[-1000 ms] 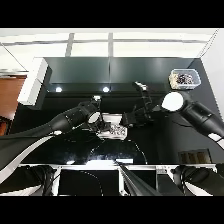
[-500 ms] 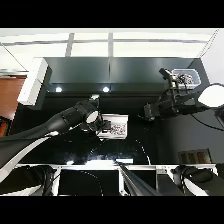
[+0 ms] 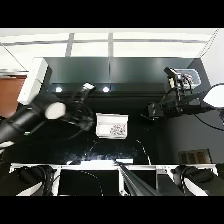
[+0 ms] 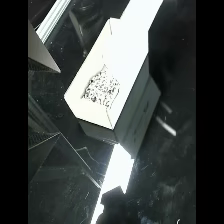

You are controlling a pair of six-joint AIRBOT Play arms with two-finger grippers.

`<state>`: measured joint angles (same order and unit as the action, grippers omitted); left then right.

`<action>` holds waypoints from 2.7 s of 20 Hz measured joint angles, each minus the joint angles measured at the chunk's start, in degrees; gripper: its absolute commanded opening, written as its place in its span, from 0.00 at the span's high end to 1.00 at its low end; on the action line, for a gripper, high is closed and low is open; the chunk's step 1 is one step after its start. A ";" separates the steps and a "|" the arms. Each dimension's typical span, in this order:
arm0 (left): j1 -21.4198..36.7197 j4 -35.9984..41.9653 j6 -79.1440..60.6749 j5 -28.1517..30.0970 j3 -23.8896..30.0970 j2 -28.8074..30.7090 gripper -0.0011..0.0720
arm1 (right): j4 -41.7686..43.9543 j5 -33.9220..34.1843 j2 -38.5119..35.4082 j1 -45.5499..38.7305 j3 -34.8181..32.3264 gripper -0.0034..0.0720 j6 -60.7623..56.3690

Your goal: Fold the box and place the chain.

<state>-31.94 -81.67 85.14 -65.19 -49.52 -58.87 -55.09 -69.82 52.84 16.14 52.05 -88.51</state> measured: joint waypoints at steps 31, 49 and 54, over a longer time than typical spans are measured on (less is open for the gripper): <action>16.85 47.84 -106.31 9.53 15.23 -16.13 0.01 | -1.27 1.05 0.00 -0.04 0.00 0.36 -0.42; 12.94 48.28 -104.26 12.63 15.13 -16.22 0.45 | -2.43 1.51 0.00 -0.04 0.00 0.36 -0.42; 12.76 48.26 -104.24 12.81 15.13 -16.22 0.45 | -4.92 5.25 0.90 2.97 0.00 0.00 1.25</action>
<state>-19.18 -33.41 -19.09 -52.38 -34.39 -75.09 -60.01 -64.58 53.74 19.11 52.05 -87.26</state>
